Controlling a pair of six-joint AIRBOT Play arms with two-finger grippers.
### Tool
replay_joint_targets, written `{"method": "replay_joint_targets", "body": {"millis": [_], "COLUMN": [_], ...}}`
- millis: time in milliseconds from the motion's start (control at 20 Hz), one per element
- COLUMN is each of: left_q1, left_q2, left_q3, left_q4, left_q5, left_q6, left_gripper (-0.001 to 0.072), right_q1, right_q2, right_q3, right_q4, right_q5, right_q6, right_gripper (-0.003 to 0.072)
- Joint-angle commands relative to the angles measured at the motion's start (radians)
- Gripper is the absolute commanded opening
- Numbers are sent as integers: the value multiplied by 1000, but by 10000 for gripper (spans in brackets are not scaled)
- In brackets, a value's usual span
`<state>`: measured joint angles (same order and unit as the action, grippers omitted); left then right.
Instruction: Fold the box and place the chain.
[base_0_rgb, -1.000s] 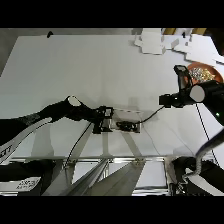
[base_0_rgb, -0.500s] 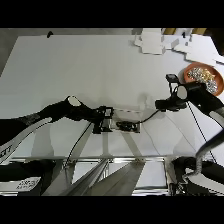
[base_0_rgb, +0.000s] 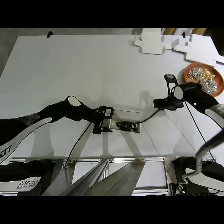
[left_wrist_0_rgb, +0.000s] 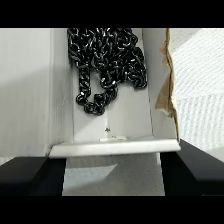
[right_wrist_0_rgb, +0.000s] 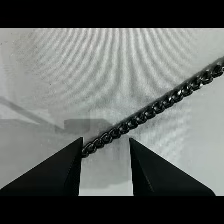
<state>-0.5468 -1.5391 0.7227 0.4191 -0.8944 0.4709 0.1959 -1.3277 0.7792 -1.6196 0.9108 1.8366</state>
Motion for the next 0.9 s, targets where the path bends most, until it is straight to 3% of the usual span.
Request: {"method": "replay_joint_targets", "body": {"millis": [0, 100, 300, 550, 850], "left_q1": [1, 1, 1, 1, 1], "left_q2": [1, 1, 1, 1, 1], "left_q3": [0, 0, 0, 0, 0], "left_q4": [0, 0, 0, 0, 0], "left_q5": [0, 0, 0, 0, 0], "left_q6": [0, 0, 0, 0, 0], "left_gripper": [114, 114, 114, 114, 114], "right_q1": [-1, 0, 0, 24, 247], "right_q2": [-35, -33, 50, 271, 509], "right_q3": [0, 0, 0, 0, 0], "right_q4": [0, 0, -1, 2, 13], "right_q5": [23, 44, 63, 134, 211], "right_q6": [18, 0, -39, -112, -127], "right_gripper": [201, 14, 16, 16, 16]}}
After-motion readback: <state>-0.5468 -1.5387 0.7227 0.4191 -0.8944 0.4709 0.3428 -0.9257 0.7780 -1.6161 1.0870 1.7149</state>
